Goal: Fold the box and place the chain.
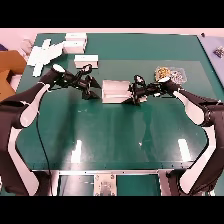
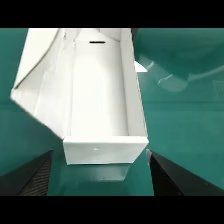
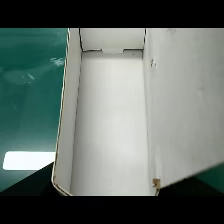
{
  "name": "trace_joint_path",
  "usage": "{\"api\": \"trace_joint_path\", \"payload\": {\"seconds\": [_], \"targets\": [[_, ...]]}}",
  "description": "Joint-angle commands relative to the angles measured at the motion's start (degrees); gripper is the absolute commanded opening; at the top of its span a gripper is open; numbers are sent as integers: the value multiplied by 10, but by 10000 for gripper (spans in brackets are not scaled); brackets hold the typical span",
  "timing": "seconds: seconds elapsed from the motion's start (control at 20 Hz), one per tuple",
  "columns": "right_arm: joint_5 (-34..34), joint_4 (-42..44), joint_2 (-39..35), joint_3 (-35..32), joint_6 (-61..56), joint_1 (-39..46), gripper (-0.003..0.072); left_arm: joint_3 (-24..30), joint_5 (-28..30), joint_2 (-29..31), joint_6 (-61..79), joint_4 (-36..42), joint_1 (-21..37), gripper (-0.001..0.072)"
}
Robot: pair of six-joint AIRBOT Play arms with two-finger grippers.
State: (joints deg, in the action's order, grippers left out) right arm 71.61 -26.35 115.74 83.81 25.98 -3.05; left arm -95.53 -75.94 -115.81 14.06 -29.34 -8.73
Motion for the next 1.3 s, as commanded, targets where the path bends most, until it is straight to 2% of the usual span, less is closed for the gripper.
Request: {"api": "trace_joint_path", "payload": {"seconds": [0.0, 0.45, 0.65, 0.8, 1.25], "targets": [[0, 0, 0, 0, 0, 0, 481, 0, -17, -14, 10, 6, 0, 720], [0, 0, 0, 0, 0, 0, 481, 0, -5, -36, 43, 45, -5, 720], [0, 0, 0, 0, 0, 0, 481, -1, 24, -40, 60, 50, -5, 720], [0, 0, 0, 0, 0, 0, 481, -1, 10, -42, 55, 54, -5, 720], [0, 0, 0, 0, 0, 0, 481, -1, 21, -61, 59, 51, -30, 720]]}}
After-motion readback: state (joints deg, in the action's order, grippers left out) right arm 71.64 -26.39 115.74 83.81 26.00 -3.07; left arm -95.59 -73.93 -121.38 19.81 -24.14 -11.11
